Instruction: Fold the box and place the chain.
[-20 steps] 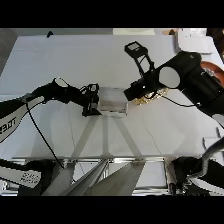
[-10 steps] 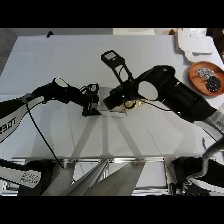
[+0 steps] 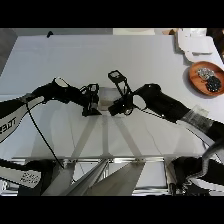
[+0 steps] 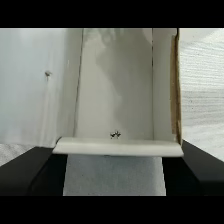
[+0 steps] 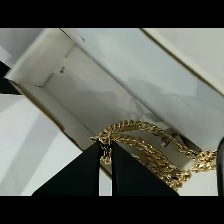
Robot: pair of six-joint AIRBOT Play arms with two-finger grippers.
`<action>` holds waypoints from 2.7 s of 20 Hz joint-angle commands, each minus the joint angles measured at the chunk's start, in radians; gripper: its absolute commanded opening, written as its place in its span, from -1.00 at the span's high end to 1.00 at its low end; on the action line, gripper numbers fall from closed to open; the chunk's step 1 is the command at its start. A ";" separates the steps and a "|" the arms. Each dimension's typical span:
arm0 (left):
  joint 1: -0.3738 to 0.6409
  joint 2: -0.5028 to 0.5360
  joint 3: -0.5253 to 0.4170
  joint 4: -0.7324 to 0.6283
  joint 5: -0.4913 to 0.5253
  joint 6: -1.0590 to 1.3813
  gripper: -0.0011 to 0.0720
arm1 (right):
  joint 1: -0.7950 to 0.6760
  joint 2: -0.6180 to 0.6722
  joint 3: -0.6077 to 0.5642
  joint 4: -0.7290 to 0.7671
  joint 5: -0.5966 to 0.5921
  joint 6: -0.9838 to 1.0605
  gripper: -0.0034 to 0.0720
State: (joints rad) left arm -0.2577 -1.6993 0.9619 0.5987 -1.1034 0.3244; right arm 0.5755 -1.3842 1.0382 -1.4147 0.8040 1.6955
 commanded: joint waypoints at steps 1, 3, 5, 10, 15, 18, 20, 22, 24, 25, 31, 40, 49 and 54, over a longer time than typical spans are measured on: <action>0.000 0.001 0.000 0.001 0.000 0.000 0.26 | -0.004 -0.031 -0.029 0.005 -0.045 0.009 0.88; 0.001 0.001 0.000 0.000 0.000 0.000 0.26 | -0.004 -0.024 -0.029 0.004 -0.050 -0.004 0.59; 0.000 0.001 0.000 0.000 0.000 0.000 0.26 | -0.004 0.002 -0.029 0.005 -0.037 -0.059 0.42; 0.000 0.001 0.000 0.000 0.000 0.000 0.26 | -0.040 0.193 -0.029 0.005 0.016 -0.253 0.11; 0.000 0.001 0.000 0.000 0.000 0.000 0.26 | -0.303 0.298 -0.029 0.009 0.195 -0.573 -0.17; 0.000 0.001 0.000 0.000 0.000 0.000 0.26 | -0.453 0.263 -0.031 0.021 0.254 -0.843 -0.20; 0.000 0.001 0.000 0.000 0.000 0.000 0.26 | -0.517 0.219 -0.031 0.109 0.256 -1.072 -0.20; 0.001 0.001 0.000 0.001 0.000 0.000 0.26 | -0.542 0.157 -0.031 0.214 0.264 -1.334 -0.25; 0.000 0.001 0.000 0.001 0.000 0.000 0.26 | -0.542 0.087 -0.031 0.285 0.261 -1.571 -0.61; 0.001 0.001 0.000 0.000 0.000 0.000 0.26 | -0.541 0.052 -0.031 0.315 0.254 -1.653 -0.64; 0.000 0.001 0.000 0.000 0.000 0.000 0.26 | -0.539 -0.107 -0.031 0.351 0.176 -1.817 -0.63; 0.001 0.001 0.000 0.000 0.000 0.000 0.26 | -0.487 -0.191 -0.031 0.349 0.072 -1.757 0.20; 0.000 0.001 0.000 0.001 0.000 0.000 0.26 | -0.487 -0.132 -0.031 0.286 0.206 -1.627 0.87; 0.001 0.001 0.000 0.001 0.000 0.000 0.26 | -0.480 0.021 -0.031 0.289 0.203 -1.464 0.88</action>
State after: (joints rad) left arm -0.2577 -1.6993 0.9619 0.5991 -1.1034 0.3244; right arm 0.0898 -1.4395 1.0073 -1.1290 1.0012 0.1394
